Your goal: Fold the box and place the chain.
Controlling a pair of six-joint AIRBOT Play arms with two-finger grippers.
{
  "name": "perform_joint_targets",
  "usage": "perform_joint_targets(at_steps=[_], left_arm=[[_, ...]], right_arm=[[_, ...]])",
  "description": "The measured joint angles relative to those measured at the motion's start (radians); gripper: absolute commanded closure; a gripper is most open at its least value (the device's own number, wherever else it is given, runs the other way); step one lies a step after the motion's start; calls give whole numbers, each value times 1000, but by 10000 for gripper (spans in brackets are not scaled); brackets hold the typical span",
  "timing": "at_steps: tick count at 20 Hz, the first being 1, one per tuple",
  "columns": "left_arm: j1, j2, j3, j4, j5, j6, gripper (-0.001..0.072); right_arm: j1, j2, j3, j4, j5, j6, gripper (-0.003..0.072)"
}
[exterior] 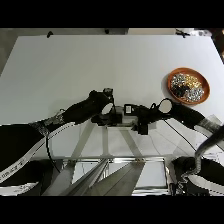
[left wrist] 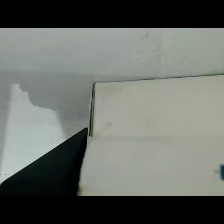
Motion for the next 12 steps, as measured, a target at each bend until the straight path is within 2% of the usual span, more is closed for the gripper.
perform_joint_targets(at_steps=[1, 2, 3, 7, 9, 10, 12], left_arm=[[0, -3, 0, -3, 0, -8, 562], [-1, -5, 0, -3, -8, -12, 646], [-1, -6, 0, -2, -18, -17, 687], [-2, -8, 0, -8, -18, -24, 704], [-2, -9, 0, -11, -17, -25, 655], [-2, -10, 0, -13, -16, -27, 574], [-2, -11, 0, -28, 5, -28, 323]], right_arm=[[0, 0, 0, 0, 0, 0, 277], [0, 0, 0, -1, 0, -1, 277], [0, 0, 0, -2, 0, -2, 277], [0, 0, 0, -1, 0, -1, 277], [0, 0, 0, -1, 0, -1, 277], [0, 0, 0, -1, 0, -1, 277], [0, 0, 0, 0, 0, 0, 277]])
